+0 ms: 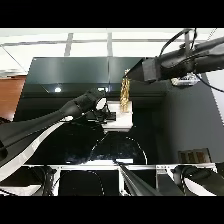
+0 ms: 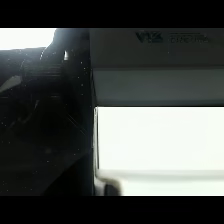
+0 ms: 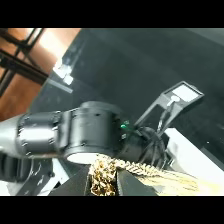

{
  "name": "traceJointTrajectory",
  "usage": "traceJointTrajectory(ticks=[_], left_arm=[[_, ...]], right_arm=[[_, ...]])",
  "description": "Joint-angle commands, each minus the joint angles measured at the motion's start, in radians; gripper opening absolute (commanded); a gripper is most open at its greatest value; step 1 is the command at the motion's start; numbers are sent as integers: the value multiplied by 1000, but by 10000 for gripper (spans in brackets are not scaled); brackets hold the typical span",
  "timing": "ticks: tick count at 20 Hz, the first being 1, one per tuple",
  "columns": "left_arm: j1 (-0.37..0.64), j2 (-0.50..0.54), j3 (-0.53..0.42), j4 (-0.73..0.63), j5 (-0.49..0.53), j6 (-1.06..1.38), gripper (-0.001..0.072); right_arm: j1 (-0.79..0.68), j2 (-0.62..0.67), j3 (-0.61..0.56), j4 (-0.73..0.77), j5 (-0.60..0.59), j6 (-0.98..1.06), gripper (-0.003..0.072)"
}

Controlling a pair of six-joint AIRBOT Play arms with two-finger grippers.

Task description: Fold the box and place the chain.

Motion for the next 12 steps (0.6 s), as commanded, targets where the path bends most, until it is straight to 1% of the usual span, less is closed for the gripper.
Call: traceJointTrajectory(ticks=[1,4,6,9,12], left_arm=[[1,0,1,0,-1,0,27],[1,0,1,0,0,0,26],[1,0,1,0,0,0,26],[1,0,1,0,0,0,27],[1,0,1,0,0,0,27]], right_arm=[[11,-1,-51,-18,-66,0,9],[11,-1,-57,-55,-50,1,9],[11,-1,-90,-67,-19,4,9],[11,-1,-185,-77,-14,5,9],[17,-1,-290,-89,-53,36,10]])
